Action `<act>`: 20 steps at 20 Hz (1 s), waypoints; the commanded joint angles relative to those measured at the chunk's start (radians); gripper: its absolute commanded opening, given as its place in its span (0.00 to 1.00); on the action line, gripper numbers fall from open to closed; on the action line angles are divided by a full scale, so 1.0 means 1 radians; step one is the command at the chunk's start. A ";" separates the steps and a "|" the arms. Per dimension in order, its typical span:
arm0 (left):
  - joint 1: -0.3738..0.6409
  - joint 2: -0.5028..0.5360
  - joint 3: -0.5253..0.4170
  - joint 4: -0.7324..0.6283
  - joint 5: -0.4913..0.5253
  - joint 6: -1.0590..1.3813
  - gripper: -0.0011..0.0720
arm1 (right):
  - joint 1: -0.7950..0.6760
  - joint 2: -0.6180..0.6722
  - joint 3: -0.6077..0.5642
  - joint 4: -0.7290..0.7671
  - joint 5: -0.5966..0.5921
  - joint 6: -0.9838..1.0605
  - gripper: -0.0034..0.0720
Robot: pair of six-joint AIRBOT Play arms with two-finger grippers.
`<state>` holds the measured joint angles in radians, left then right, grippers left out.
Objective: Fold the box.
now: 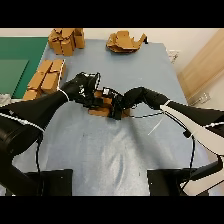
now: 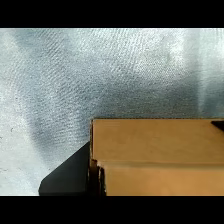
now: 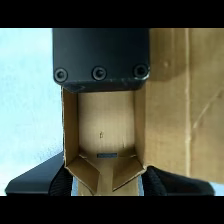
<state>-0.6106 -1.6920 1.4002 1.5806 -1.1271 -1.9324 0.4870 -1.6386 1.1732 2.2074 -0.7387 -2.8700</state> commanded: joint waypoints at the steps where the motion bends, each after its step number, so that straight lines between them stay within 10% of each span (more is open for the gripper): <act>1: -0.001 -0.001 0.000 -0.011 -0.007 0.004 0.04 | -0.001 0.000 0.001 0.001 0.005 0.000 0.39; 3: -0.001 -0.001 0.000 -0.013 0.006 0.002 0.06 | 0.000 0.000 0.001 0.001 0.005 0.000 0.39; 5: 0.000 -0.001 0.000 -0.012 0.006 -0.011 0.70 | -0.001 0.001 0.001 0.001 0.005 0.000 0.39; 7: 0.000 -0.001 0.000 -0.005 0.006 -0.013 0.69 | -0.001 0.001 0.001 0.001 0.005 0.000 0.39; 9: 0.000 -0.001 0.000 -0.006 0.011 -0.003 0.14 | -0.001 0.001 0.001 0.001 0.005 0.000 0.39; 10: 0.000 -0.001 0.000 -0.014 0.019 0.013 0.05 | -0.001 0.001 0.001 0.001 0.005 0.000 0.39; 18: -0.014 -0.009 0.000 -0.040 0.093 0.005 0.04 | -0.001 0.000 0.001 0.001 0.005 0.000 0.39; 20: -0.021 -0.010 0.000 -0.035 0.102 -0.003 0.49 | -0.001 0.001 0.001 0.001 0.005 0.000 0.39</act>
